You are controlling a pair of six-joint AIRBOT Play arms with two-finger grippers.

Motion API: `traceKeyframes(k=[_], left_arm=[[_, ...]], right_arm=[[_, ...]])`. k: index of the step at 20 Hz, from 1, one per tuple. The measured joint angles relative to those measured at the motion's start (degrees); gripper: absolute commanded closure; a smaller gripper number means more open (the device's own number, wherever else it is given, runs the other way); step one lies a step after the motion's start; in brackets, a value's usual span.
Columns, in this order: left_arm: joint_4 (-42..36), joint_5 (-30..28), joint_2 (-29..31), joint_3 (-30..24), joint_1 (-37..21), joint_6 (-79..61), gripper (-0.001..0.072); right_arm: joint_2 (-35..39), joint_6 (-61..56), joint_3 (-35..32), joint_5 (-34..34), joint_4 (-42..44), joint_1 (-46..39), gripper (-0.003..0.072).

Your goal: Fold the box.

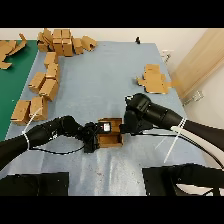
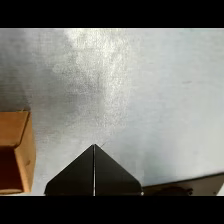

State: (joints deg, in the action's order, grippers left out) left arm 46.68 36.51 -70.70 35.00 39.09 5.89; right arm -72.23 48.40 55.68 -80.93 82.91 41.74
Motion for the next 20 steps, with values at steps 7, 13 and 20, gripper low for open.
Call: traceKeyframes(k=[7, 13, 20], left_arm=[[0.0, -0.02, 0.0, 0.0, 0.0, 0.0, 0.0184], [0.0, -0.02, 0.0, 0.0, 0.0, 0.0, 0.0184], [0.0, -0.02, 0.0, 0.0, 0.0, 0.02, 0.0185]], right_arm=[[-1.64, 42.18, -4.31, 18.34, 38.8, -25.0, 0.0688], [-9.77, 73.57, -5.11, 13.51, 69.33, -32.63, 0.0688], [-7.8, 89.39, -10.14, 7.72, 77.09, -28.55, 0.0685]])
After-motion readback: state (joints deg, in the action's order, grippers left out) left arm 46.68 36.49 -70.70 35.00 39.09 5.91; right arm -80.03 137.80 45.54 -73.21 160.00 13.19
